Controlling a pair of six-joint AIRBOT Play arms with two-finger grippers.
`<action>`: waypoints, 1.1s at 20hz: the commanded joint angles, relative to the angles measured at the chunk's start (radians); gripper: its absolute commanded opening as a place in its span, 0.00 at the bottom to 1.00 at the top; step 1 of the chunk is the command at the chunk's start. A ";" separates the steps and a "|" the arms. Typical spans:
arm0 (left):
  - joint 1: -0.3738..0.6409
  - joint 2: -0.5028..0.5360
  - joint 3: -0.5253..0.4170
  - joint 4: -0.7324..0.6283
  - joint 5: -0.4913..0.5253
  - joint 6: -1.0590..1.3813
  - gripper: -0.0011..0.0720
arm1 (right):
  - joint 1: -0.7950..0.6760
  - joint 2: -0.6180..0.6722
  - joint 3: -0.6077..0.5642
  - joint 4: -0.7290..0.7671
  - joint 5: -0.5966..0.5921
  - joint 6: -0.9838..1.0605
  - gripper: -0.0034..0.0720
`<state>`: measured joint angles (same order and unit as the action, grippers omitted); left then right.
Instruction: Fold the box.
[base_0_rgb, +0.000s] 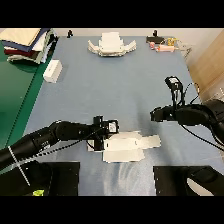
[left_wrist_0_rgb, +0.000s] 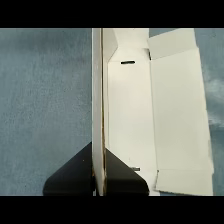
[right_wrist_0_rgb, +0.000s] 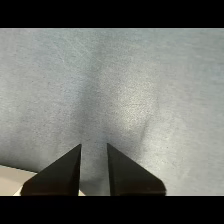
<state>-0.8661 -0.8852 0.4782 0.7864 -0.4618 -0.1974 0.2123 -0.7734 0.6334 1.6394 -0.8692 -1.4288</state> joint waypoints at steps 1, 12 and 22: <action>0.001 -0.013 0.001 0.000 -0.019 0.029 0.03 | 0.000 0.000 0.000 0.000 0.000 0.000 0.38; 0.001 -0.013 0.000 -0.001 -0.122 0.024 0.03 | 0.000 0.000 0.001 0.028 -0.020 0.000 0.35; 0.001 -0.013 0.000 -0.001 -0.114 0.024 0.03 | 0.090 0.087 -0.017 0.156 -0.377 0.024 0.05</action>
<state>-0.8642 -0.8982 0.4793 0.7849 -0.5774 -0.1730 0.2501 -0.7277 0.6273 1.7325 -1.1271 -1.4212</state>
